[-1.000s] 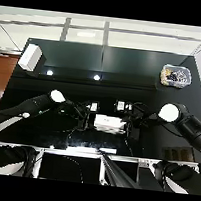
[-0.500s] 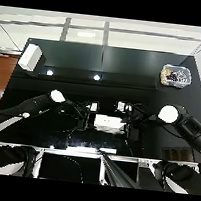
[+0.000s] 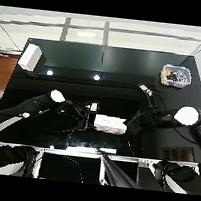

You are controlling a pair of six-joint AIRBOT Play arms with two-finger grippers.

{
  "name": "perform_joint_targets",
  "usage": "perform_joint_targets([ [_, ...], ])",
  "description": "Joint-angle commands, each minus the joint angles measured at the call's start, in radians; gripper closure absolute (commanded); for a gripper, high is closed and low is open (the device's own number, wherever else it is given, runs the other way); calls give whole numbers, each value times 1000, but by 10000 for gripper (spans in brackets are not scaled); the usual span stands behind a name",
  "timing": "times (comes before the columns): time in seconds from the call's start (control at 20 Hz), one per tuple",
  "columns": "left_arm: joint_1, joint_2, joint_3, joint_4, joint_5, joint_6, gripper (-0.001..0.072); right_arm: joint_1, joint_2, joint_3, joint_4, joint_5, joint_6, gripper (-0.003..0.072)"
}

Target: Fold the box and place the chain.

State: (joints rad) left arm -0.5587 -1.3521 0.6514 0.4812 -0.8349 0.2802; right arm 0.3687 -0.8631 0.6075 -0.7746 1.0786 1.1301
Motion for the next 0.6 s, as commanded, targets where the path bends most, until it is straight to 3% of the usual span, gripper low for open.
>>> perform_joint_targets([
  [0.0,0,0,0,0,0,0,305,-16,-12,-90,329,-50,119,672],
  [0.55,0,0,0,0,0,0,305,22,-188,-116,340,-124,118,672],
])
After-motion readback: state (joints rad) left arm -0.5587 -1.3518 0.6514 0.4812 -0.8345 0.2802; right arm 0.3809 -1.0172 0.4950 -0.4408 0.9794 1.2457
